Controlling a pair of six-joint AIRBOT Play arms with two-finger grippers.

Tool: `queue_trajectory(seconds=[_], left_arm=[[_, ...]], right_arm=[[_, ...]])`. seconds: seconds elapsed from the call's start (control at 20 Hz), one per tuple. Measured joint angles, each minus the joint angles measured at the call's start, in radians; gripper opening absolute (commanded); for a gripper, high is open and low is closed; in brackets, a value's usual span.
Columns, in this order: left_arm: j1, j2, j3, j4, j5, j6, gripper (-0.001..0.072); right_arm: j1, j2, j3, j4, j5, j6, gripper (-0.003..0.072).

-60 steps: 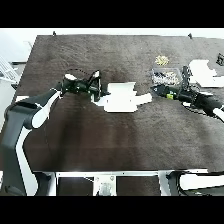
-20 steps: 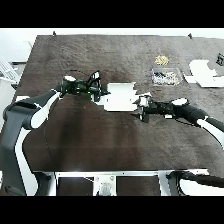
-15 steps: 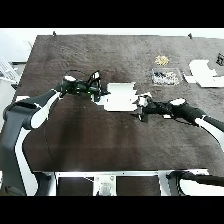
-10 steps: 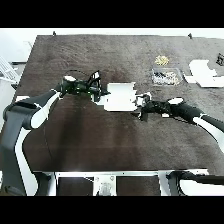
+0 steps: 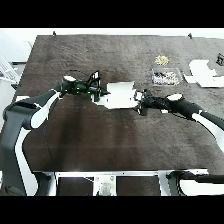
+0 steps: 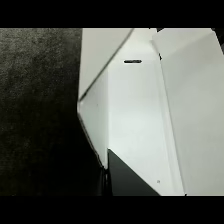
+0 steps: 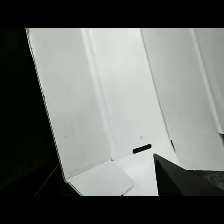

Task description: Fold the box and place the chain.

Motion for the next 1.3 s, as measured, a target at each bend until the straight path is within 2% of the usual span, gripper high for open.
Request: queue_trajectory(seconds=[0.35,1.05,1.3], left_arm=[[0.000,0.000,0.000,-0.001,0.000,0.000,0.0022],[0.000,0.000,0.000,0.000,-0.004,0.000,0.0022],[0.000,0.000,0.000,0.001,-0.004,0.000,0.0022]], right_arm=[[-0.003,-0.011,0.076,0.013,0.006,0.019,0.0649],[-0.082,-0.138,0.282,-0.091,0.212,0.113,0.0650],[-0.099,-0.220,0.406,-0.159,0.323,0.181,0.0649]])
